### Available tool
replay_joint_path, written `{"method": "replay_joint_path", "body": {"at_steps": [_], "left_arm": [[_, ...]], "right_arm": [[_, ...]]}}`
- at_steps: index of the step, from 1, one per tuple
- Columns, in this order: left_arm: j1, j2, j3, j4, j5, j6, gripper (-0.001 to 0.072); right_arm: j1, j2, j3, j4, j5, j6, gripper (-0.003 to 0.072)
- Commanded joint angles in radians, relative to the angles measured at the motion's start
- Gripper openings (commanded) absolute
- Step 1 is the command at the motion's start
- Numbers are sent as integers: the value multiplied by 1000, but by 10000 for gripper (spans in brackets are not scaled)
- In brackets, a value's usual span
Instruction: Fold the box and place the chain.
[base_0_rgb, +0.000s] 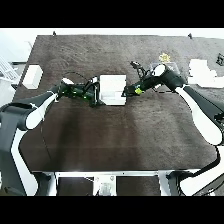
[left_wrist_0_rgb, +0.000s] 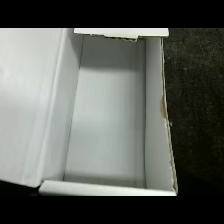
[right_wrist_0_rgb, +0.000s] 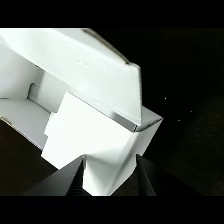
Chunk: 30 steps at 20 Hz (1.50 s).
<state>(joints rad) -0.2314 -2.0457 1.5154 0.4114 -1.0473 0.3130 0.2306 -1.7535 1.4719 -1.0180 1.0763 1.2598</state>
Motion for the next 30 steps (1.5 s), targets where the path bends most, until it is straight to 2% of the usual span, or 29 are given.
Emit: {"method": "replay_joint_path", "body": {"at_steps": [1, 5, 14, 21, 25, 30], "left_arm": [[0, 1, 0, 0, -2, 0, 416], [0, 1, 0, 0, -2, 0, 416], [0, 1, 0, 0, -2, 0, 415], [0, 1, 0, 0, -2, 0, 415], [0, 1, 0, 0, -1, 0, 416], [0, 1, 0, 0, -1, 0, 416]], "right_arm": [[42, -1, 20, -110, -13, 91, 395], [72, -2, 20, -192, -39, 193, 401], [87, -2, 39, -233, -51, 277, 401], [167, -5, 65, -447, -51, 486, 401], [180, -19, 70, -516, -47, 557, 401], [207, -82, 146, -538, -6, 593, 399]]}}
